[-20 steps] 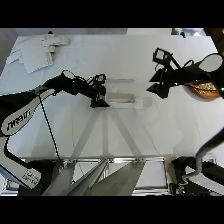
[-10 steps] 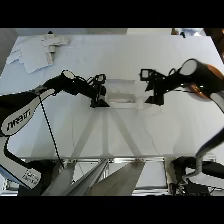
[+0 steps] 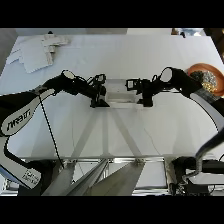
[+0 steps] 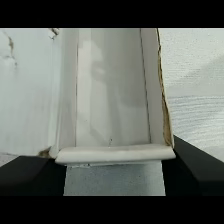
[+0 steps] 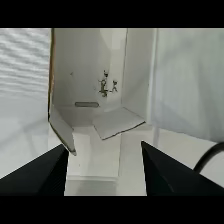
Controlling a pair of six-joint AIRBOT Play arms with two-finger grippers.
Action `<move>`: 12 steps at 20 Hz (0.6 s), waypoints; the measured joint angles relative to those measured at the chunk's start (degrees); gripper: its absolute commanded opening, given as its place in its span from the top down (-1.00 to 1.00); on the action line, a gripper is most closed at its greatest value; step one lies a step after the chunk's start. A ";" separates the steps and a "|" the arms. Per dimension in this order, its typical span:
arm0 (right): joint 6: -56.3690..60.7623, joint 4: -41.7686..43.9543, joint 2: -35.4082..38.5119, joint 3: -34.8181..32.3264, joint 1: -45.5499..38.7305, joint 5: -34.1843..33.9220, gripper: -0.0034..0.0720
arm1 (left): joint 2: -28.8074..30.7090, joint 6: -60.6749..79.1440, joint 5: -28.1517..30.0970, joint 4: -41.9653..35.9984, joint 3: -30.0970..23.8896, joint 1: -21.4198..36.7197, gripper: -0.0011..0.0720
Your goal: Fold the box and place the chain.
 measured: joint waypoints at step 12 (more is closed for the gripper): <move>7.02 2.73 -1.64 0.00 0.37 -1.92 0.13 | 0.00 0.00 0.02 0.00 0.00 0.00 -0.17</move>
